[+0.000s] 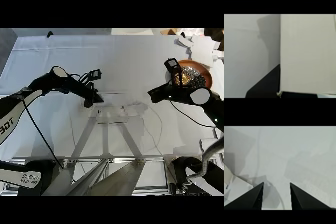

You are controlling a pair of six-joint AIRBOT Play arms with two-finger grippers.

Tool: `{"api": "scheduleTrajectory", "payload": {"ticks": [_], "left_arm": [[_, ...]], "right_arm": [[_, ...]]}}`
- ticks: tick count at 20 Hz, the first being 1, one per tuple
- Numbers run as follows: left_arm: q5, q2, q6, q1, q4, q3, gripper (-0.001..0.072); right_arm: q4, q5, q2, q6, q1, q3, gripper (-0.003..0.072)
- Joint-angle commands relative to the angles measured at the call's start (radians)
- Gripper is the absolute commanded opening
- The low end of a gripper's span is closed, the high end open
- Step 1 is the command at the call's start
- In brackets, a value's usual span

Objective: Fold the box and place the chain.

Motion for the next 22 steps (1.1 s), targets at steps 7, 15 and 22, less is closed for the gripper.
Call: {"api": "scheduleTrajectory", "payload": {"ticks": [7,15,22], "left_arm": [[0.067,-0.022,0.109,-0.034,-0.073,0.000,0.0004],[0.058,-0.037,0.126,-0.035,-0.002,0.000,0.0005],[0.036,-0.035,0.127,-0.035,0.033,0.000,0.0005]], "right_arm": [[0.001,-0.024,0.001,0.000,0.000,0.001,0.0355],[0.001,-0.023,0.001,0.000,0.000,0.001,0.0355],[0.001,-0.023,0.001,0.000,0.000,0.001,0.0355]]}}
